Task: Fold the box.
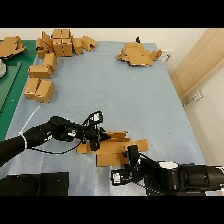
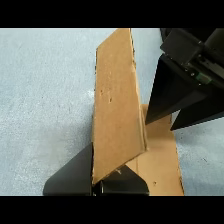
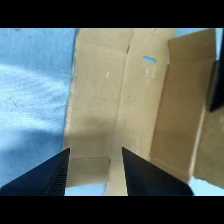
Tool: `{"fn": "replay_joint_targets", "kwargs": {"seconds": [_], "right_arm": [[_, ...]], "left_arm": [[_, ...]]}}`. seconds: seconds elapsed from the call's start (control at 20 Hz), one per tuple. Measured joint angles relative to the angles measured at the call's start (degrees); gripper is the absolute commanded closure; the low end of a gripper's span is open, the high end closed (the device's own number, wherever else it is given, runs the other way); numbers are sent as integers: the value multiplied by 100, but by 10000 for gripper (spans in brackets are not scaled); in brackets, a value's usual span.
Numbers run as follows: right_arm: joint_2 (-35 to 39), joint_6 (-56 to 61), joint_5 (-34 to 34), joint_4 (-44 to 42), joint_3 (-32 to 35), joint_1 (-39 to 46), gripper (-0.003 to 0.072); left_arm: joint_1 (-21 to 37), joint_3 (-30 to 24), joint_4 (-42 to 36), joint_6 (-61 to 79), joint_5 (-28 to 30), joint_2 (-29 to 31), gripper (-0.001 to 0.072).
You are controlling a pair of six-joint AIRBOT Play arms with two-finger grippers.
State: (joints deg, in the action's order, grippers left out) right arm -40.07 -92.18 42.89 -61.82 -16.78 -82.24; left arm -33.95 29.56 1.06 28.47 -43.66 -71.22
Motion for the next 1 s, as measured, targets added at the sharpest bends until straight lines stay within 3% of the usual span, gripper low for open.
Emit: {"fn": "replay_joint_targets", "kwargs": {"seconds": [0.65,1.0], "right_arm": [[-2,26,-4,-260,-33,-343,184],[-234,269,15,120,-33,-372,184]], "left_arm": [[0,0,-2,0,0,0,699],[0,0,-2,0,0,0,698]]}}
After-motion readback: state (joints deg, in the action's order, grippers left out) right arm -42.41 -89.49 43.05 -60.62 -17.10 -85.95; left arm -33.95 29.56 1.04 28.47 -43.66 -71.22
